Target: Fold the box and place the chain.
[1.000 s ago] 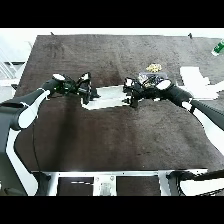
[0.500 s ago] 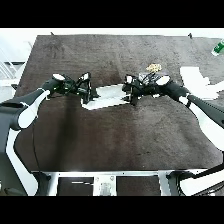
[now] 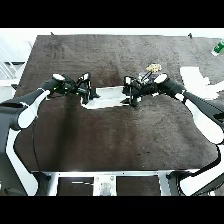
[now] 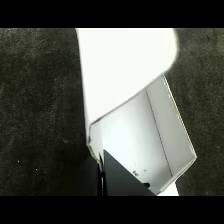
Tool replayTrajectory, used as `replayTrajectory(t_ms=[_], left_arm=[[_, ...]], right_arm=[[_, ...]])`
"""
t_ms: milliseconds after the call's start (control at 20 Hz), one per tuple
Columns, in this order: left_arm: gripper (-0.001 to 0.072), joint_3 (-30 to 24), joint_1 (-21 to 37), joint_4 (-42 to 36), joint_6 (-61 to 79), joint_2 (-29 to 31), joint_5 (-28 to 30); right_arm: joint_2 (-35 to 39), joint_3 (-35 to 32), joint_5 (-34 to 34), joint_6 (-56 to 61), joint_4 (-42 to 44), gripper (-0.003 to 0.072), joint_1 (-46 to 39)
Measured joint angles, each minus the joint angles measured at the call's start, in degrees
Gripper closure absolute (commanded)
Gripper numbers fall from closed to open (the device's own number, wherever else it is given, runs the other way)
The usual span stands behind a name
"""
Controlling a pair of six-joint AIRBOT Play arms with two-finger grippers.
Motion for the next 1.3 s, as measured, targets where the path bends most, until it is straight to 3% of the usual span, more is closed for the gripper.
replayTrajectory(t_ms=[900, 1000, 1300], left_arm=[[0.0691, 0.00, -0.09, -0.17, -0.04, 0.00, 0.22], [0.0691, 0.00, -0.09, -0.20, -0.04, 0.00, 0.22], [0.0691, 0.00, -0.13, -0.26, -0.17, 0.00, 0.11]], right_arm=[[-6.62, 4.55, 3.74, 0.39, -0.24, 0.0135, -0.09], [-6.97, 4.79, 3.85, 0.68, -0.20, 0.0086, -0.44], [-7.32, 5.29, 3.87, 2.01, -0.48, 0.0084, -1.70]])
